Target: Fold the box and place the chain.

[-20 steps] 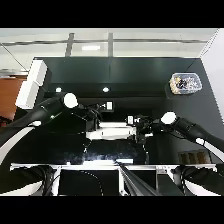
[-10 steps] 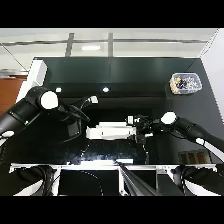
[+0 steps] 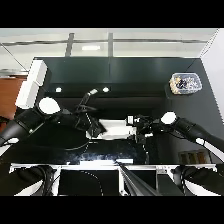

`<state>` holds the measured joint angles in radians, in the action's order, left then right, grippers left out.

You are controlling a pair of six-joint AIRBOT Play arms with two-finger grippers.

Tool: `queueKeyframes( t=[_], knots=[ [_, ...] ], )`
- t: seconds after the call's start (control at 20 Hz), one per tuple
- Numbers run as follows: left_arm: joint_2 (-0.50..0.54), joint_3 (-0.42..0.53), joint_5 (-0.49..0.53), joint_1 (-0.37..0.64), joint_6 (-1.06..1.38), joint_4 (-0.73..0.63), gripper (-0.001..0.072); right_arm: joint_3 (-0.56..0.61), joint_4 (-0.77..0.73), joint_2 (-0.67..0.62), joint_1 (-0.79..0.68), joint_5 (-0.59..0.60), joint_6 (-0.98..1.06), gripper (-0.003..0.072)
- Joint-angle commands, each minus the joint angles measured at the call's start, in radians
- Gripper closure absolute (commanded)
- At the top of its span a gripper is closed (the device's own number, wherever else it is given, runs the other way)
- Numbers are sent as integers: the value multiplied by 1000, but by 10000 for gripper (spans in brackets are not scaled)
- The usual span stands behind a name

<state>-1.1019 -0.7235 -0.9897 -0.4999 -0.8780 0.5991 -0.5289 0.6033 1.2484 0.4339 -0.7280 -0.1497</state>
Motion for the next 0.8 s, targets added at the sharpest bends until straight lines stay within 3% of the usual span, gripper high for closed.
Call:
queueKeyframes(
  t=[0.0,0.1,0.2,0.4,0.65,0.75],
  knots=[
    [-4,47,333,-5,68,-150,685,1,0,1,0,0,0,269],
    [-26,47,422,-6,106,-131,684,1,0,1,0,0,0,269],
    [-72,45,449,-5,158,-130,684,1,0,1,0,0,0,269],
    [-188,-21,298,-22,164,91,685,1,-1,1,0,0,0,269],
    [-255,-59,256,-84,122,183,684,1,0,1,0,0,0,269],
    [-253,-60,285,-97,122,197,684,1,0,1,0,0,0,268]
  ],
)
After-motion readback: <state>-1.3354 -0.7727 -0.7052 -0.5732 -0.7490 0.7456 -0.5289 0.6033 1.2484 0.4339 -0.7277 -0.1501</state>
